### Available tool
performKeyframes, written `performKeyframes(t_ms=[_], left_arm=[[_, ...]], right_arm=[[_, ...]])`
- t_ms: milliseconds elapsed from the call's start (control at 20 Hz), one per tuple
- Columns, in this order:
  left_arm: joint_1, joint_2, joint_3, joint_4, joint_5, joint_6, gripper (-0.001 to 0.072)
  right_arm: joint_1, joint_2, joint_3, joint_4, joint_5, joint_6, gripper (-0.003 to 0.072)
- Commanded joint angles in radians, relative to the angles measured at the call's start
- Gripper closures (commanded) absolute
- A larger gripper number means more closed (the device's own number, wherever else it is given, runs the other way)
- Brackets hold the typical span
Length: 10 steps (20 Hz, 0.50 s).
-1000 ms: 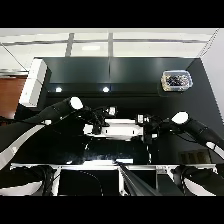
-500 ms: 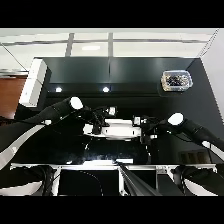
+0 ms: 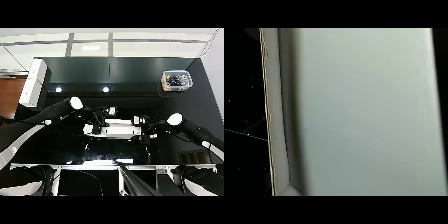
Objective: Fold the box and place the chain.
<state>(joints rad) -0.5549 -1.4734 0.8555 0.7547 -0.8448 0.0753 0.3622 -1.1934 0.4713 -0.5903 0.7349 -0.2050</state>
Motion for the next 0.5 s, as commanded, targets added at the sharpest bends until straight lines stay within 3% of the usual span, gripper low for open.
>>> performKeyframes(t_ms=[0,50,100,150,200,450], left_arm=[[0.0,0.001,0.006,0.002,-0.01,-0.047,0.0675],[0.001,0.003,0.016,0.016,-0.022,-0.074,0.062],[0.001,0.01,0.033,0.042,-0.056,-0.097,0.0368],[0.001,0.021,0.048,0.074,-0.079,-0.125,0.021],[0.001,0.042,0.063,0.131,-0.109,-0.18,0.0185],[0.001,0.232,0.082,0.547,-0.287,-0.626,0.0202]], right_arm=[[0.001,-0.001,0.0,-0.006,-0.002,0.003,0.0206],[0.001,-0.001,0.0,-0.006,-0.002,0.003,0.0206],[0.001,-0.001,0.0,-0.006,-0.002,0.003,0.0206],[0.001,-0.001,0.0,-0.006,-0.002,0.002,0.0206],[0.001,-0.001,0.0,-0.007,-0.001,0.002,0.0206],[0.001,-0.001,0.0,-0.016,0.017,-0.006,0.0206]])
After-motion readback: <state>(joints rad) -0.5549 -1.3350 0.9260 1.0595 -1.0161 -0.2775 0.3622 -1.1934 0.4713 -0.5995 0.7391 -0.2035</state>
